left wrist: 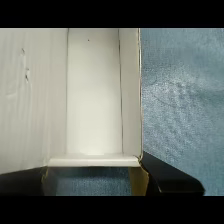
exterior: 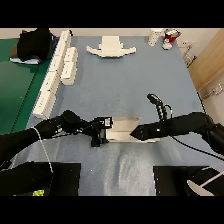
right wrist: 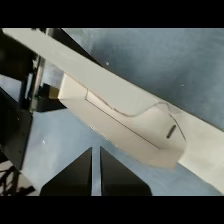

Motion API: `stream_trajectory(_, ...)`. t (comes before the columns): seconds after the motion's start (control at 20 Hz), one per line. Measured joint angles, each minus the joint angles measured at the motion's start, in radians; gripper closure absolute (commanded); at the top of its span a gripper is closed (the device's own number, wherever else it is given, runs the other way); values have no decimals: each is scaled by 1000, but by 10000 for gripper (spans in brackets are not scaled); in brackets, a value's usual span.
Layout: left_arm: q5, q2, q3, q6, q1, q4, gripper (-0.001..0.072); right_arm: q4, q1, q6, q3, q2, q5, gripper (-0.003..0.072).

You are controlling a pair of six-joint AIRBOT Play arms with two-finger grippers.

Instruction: Fold the box.

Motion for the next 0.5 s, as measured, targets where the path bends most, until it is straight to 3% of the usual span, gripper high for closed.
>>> stream_trajectory(0.15,0,0,0,0,0,0,190,50,8,48,63,-107,58,604)
stream_trajectory(0.5,0,0,0,0,0,0,190,8,11,81,208,-387,125,603)
